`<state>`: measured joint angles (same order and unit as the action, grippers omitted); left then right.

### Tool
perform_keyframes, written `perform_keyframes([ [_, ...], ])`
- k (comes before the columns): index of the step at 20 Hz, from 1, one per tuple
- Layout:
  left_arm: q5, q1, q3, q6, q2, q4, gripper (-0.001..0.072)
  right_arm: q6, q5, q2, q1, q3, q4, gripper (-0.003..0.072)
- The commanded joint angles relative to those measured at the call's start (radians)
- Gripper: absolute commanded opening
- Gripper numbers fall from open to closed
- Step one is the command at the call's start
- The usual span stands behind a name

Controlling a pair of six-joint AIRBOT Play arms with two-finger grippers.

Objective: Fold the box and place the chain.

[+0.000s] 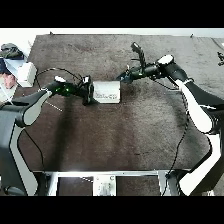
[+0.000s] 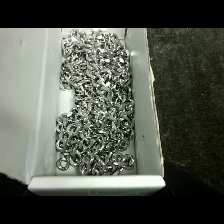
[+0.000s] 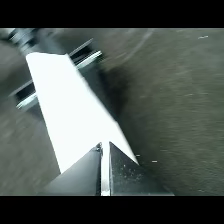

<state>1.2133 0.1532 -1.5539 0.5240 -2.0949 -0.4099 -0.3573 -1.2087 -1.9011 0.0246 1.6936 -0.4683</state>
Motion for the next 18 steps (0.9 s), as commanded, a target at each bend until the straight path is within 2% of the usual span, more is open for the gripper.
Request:
perform_keyframes([
  [1, 0.000, 0.000, 0.000, 0.000, -0.001, 0.000, 0.0277, 0.056, -0.086, -0.002, -0.014, 0.002, -0.028, 0.0155],
  [2, 0.000, 0.000, 0.000, 0.000, -0.001, 0.000, 0.0277, 0.086, -0.098, -0.002, -0.022, 0.002, -0.061, 0.0240],
  [7, 0.000, 0.000, 0.000, 0.000, -0.001, 0.000, 0.0277, 0.141, -0.069, -0.002, -0.096, 0.002, -0.206, 0.0248],
  [8, 0.000, 0.000, 0.000, 0.000, -0.001, 0.000, 0.0277, 0.160, -0.058, -0.002, -0.108, 0.002, -0.211, 0.0318],
  [9, 0.000, 0.000, 0.000, 0.000, -0.001, 0.000, 0.0277, 0.180, -0.053, -0.002, -0.114, 0.002, -0.209, 0.0344],
  [18, 0.000, 0.000, 0.000, 0.000, -0.001, 0.000, 0.0277, 0.261, 0.002, -0.001, -0.134, 0.002, -0.210, 0.0345],
])
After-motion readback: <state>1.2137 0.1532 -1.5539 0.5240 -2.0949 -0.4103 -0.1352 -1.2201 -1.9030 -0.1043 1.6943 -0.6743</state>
